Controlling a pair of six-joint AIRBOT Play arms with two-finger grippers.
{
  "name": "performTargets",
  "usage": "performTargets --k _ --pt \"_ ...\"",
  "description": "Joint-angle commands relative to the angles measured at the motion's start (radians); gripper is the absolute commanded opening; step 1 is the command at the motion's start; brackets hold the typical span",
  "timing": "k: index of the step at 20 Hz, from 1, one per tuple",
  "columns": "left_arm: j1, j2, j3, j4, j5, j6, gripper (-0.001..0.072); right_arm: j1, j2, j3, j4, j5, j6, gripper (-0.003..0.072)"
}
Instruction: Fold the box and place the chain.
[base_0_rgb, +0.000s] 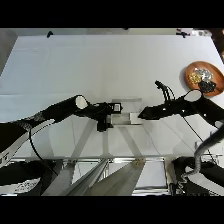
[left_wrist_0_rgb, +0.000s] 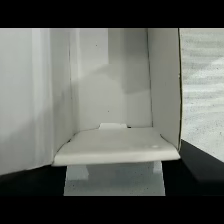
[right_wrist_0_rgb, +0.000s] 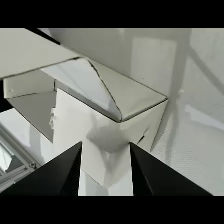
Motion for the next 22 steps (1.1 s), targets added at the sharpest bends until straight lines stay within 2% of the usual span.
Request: performTargets --k 1,4,8,10,15,18,20,22 --pt "0.000 0.000 0.000 0.000 0.000 0.000 0.0435 0.008 0.026 0.007 -0.084 -0.013 0.077 0.0302" --pt "0.000 0.000 0.000 0.000 0.000 0.000 0.0435 0.084 0.028 0.007 -0.174 -0.063 0.148 0.0302" --pt "0.000 0.000 0.000 0.000 0.000 0.000 0.0435 0.204 0.028 0.035 -0.203 -0.157 0.228 0.0302" --pt "0.000 0.000 0.000 0.000 0.000 0.000 0.0435 0.228 0.028 0.064 -0.232 -0.157 0.270 0.0302" --pt "0.000 0.000 0.000 0.000 0.000 0.000 0.0435 0.296 0.028 0.092 -0.446 -0.115 0.468 0.0302" --pt "0.000 0.000 0.000 0.000 0.000 0.000 0.0435 0.360 0.028 0.092 -0.534 -0.137 0.615 0.0300" --pt "0.000 0.000 0.000 0.000 0.000 0.000 0.0435 0.398 0.027 0.092 -0.550 -0.159 0.676 0.0191" --pt "0.000 0.000 0.000 0.000 0.000 0.000 0.0435 0.423 0.027 0.092 -0.552 -0.174 0.717 0.0174"
